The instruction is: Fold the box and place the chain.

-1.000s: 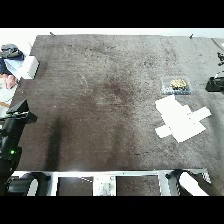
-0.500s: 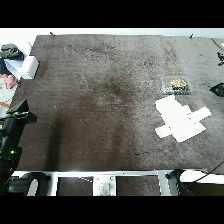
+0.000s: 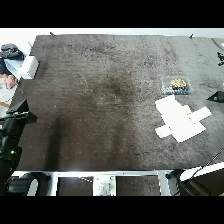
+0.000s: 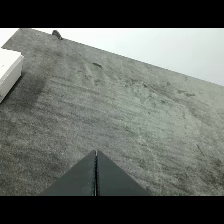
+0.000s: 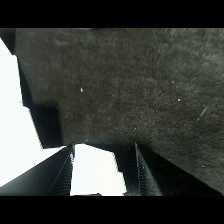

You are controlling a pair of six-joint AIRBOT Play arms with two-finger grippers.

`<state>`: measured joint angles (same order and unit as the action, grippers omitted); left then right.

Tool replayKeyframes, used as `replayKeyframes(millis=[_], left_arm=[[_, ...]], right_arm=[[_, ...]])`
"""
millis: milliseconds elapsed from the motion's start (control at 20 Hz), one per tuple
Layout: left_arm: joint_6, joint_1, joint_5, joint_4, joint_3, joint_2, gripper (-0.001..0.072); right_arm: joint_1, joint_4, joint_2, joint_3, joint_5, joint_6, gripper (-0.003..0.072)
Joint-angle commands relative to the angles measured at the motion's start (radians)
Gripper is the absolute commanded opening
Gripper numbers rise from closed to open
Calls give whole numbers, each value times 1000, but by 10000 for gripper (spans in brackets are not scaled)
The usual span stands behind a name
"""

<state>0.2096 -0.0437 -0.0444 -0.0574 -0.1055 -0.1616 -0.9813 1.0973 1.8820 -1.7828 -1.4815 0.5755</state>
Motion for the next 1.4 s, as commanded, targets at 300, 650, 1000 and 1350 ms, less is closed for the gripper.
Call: replayKeyframes(millis=[300,650,1000,1350], left_arm=[[0,0,0,0,0,0,11],[0,0,0,0,0,0,11],[0,0,0,0,0,0,11],[0,0,0,0,0,0,11]], right_arm=[[-2,41,141,-39,-218,-68,437],[-1,22,151,0,-272,-113,377],[3,-29,171,35,-326,-217,141],[11,-185,130,112,-328,-217,-6]])
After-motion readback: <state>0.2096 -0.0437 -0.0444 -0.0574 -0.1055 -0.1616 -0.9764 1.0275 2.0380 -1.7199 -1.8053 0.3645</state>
